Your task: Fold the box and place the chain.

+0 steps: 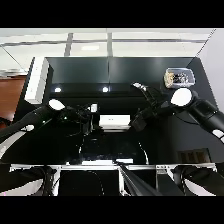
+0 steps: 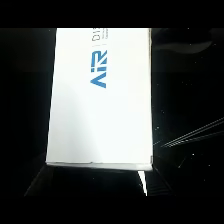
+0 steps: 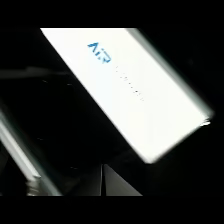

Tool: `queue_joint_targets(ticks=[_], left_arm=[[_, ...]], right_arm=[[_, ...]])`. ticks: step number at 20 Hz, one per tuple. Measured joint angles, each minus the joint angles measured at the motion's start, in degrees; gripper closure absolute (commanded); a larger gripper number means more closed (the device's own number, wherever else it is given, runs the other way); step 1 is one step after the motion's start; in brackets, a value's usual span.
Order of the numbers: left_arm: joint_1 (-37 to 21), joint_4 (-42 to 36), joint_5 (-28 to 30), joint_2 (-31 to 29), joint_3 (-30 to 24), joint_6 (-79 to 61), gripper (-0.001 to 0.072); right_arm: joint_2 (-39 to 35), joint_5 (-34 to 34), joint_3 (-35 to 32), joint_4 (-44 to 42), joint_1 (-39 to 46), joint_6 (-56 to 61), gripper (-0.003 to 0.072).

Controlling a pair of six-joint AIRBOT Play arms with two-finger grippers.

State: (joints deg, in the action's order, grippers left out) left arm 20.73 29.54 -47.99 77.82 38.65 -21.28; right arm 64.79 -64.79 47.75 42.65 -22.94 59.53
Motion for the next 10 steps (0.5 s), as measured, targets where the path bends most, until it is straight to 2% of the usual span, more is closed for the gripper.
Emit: queue_joint_targets(ticks=[4, 10], left_arm=[[0.0, 0.0, 0.0, 0.0, 0.0, 0.0, 0.0221], [0.0, 0.0, 0.0, 0.0, 0.0, 0.0, 0.0221]], right_arm=[[2.4, 5.9, -3.6, -13.8, -0.3, 5.5, 0.0680], [9.2, 9.6, -4.9, -19.8, -0.3, 7.7, 0.0680]])
